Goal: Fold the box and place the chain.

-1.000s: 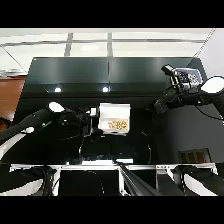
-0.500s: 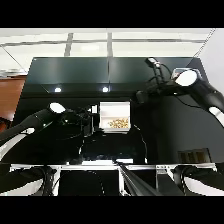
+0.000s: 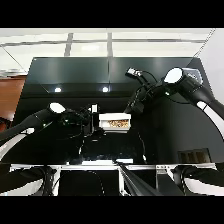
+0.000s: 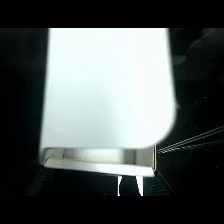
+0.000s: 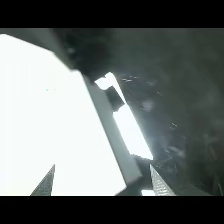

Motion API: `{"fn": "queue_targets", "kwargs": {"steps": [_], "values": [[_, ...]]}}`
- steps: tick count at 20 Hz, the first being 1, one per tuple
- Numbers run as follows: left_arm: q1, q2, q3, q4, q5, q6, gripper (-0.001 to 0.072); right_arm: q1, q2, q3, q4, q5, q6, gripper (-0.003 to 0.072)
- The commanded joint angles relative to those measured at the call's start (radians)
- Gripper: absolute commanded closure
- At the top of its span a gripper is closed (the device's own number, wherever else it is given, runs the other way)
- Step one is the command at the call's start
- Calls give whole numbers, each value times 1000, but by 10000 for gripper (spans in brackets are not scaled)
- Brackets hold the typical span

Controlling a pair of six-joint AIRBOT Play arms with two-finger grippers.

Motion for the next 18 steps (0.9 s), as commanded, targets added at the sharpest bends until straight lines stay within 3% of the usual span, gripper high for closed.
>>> {"fn": "queue_targets", "kwargs": {"steps": [1,11,12,14,17,18], "values": [[-1,0,1,0,-2,-1,379,14,2,6,17,56,-121,-18],[-1,0,1,1,-2,-1,379,106,-5,-38,-60,-25,-161,1],[-1,0,1,1,-2,-1,379,106,-5,-38,-64,-24,-160,116],[-1,0,1,1,-2,-1,379,106,-5,-38,-66,-12,-160,230],[-1,0,1,1,-2,-1,379,106,-2,-38,-64,-10,-159,298],[-1,0,1,1,-2,-1,379,106,0,-37,-61,-8,-159,384]]}}
